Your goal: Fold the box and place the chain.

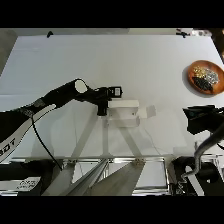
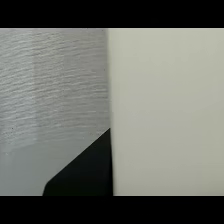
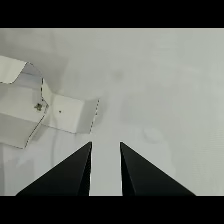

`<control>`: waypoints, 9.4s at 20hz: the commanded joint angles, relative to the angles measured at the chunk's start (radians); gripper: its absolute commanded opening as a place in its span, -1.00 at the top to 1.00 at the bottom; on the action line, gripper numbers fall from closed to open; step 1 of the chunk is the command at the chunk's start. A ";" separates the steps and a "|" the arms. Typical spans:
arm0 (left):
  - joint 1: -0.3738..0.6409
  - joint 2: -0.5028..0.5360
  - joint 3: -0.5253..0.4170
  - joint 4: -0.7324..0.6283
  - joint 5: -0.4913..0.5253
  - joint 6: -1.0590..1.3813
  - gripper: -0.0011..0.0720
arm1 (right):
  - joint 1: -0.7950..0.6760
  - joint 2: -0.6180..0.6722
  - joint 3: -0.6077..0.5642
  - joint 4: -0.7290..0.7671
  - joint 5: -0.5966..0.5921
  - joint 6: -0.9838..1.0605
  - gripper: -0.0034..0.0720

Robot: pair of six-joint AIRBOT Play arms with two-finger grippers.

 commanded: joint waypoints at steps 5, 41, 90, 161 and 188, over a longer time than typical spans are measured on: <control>0.000 0.007 0.001 -0.011 0.068 -0.027 0.96 | 0.000 0.001 0.000 0.000 0.000 0.000 0.38; 0.000 -0.023 0.001 -0.008 0.020 -0.022 0.93 | 0.001 -0.173 -0.001 0.363 0.058 -0.755 0.88; 0.000 -0.023 0.001 -0.008 0.020 -0.022 0.93 | 0.249 -0.749 -0.178 0.554 -0.624 -1.461 -0.95; 0.000 -0.023 0.001 -0.008 0.020 -0.022 0.93 | 0.167 -1.094 -0.058 0.825 -0.396 -1.839 -0.66; 0.000 -0.023 0.001 -0.008 0.020 -0.022 0.93 | 0.176 -1.126 -0.058 0.871 -0.329 -1.837 -0.82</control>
